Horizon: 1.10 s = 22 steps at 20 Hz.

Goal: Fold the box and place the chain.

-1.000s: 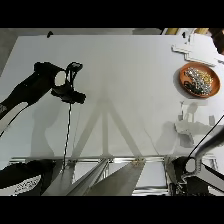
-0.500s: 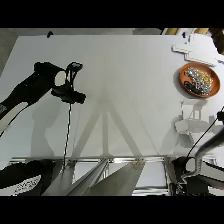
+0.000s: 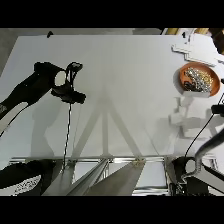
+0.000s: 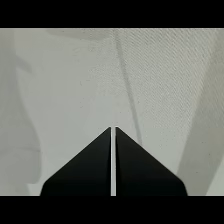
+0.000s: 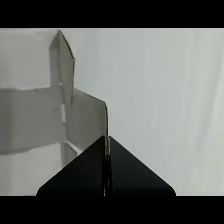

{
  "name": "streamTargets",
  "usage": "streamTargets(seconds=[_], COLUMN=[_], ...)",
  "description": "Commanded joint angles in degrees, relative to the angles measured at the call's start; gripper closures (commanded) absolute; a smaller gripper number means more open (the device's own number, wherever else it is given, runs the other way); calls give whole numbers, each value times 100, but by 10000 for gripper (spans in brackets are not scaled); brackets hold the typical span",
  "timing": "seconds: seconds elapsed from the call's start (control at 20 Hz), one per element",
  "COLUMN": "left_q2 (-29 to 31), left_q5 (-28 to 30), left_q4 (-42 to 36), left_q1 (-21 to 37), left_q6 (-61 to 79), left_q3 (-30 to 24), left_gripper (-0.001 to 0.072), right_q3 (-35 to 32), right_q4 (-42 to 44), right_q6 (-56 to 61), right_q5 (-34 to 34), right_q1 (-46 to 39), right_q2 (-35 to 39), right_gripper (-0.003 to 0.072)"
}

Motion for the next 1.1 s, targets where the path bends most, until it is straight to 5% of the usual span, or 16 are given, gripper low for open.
streamTargets(seconds=[0.0, 0.2, 0.55, 0.75, 1.05], left_q2=[2, 2, 2, 2, 0], left_q5=[0, 2, 2, 470, 1209], left_q4=[0, 0, -17, -11, -52], left_q1=[4, 4, 4, 4, -2], left_q6=[2, 2, 0, 2, 24], left_q3=[-2, -2, -2, -2, -2], left_gripper=[681, 681, 681, 681, 695], right_q3=[2, -136, -2124, -2844, -2957], right_q4=[1075, 2052, 3803, 3810, 3812], right_q6=[-223, -256, -358, -361, -358], right_q5=[136, 61, -540, -673, -931], right_q1=[866, 1609, 1982, 2208, 2262], right_q2=[807, 1864, 3526, 3727, 3727], right_gripper=[667, 667, 667, 667, 666])
